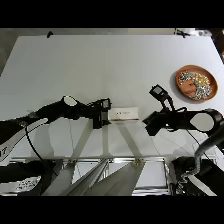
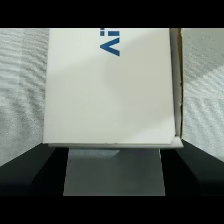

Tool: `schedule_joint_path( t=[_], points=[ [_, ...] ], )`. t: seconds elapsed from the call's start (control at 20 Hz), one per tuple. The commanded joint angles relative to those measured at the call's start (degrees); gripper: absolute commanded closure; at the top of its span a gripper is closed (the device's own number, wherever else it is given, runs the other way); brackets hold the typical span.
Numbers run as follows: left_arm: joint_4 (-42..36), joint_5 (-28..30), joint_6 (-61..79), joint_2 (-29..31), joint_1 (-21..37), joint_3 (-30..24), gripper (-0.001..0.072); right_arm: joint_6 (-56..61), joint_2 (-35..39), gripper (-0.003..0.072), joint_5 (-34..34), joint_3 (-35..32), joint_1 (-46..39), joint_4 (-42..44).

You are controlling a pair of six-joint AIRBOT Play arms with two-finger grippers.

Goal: Fold the box and place the chain.

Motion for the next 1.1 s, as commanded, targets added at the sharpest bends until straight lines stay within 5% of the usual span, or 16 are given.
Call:
schedule_joint_path(
  t=[0.0, 0.1, 0.15, 0.45, 0.8, 1.05],
  points=[
    [0.0, -0.35, -0.22, 0.04, 0.02, 0.0, 0.05, 9.77, 0.66, 0.0678, 12.52, 0.04, 0.0, -8.74],
    [-1.14, -0.5, -0.44, 0.11, 0.02, 0.0, 0.0533, 12.68, 0.68, 0.0678, 13.94, 0.04, 0.0, -8.96],
    [-1.42, -0.92, -3.06, 0.63, 0.13, 0.02, 0.0717, 13.81, 0.68, 0.0678, 13.94, 0.04, 0.0, -8.96],
    [3.52, 2.36, -21.16, 14.12, 7.78, 0.0, 0.0708, 15.54, 0.68, 0.0678, 12.5, 0.0, 0.0, -8.94],
    [30.67, 0.94, -51.01, 28.04, 31.54, 0.0, 0.0708, 15.67, 0.66, 0.0677, 8.04, 0.0, 0.0, -8.94],
    [36.11, -1.18, -60.52, 28.89, 46.97, 0.0, 0.0708, 15.67, 0.66, 0.0677, 6.88, 0.0, 0.0, -8.94]
  ],
)
